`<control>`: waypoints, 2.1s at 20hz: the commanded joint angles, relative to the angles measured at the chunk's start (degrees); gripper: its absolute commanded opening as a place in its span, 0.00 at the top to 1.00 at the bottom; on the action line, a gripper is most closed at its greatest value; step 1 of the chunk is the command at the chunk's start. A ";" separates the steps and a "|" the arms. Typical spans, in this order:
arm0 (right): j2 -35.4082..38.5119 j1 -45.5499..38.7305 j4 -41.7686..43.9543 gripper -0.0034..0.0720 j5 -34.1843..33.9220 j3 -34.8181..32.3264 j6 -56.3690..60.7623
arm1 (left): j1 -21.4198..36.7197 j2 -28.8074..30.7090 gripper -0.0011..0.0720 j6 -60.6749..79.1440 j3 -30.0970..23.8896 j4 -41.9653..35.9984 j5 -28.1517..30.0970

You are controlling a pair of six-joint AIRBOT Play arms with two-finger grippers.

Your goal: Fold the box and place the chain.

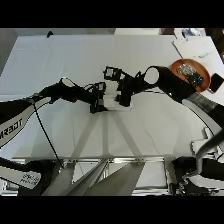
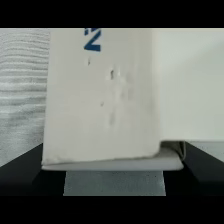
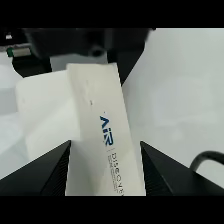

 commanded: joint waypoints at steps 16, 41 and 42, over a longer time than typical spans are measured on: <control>4.15 2.75 -3.08 0.44 -14.88 -10.05 -3.82 | -0.04 -0.02 0.78 0.02 0.02 0.00 0.02; 3.30 7.06 -4.02 0.44 -9.94 -10.08 -2.95 | -0.04 -0.02 0.78 0.02 0.02 0.00 0.02; 3.30 7.15 -4.20 0.52 -10.27 -10.08 -1.51 | -0.04 -0.02 0.78 0.02 0.02 0.00 0.02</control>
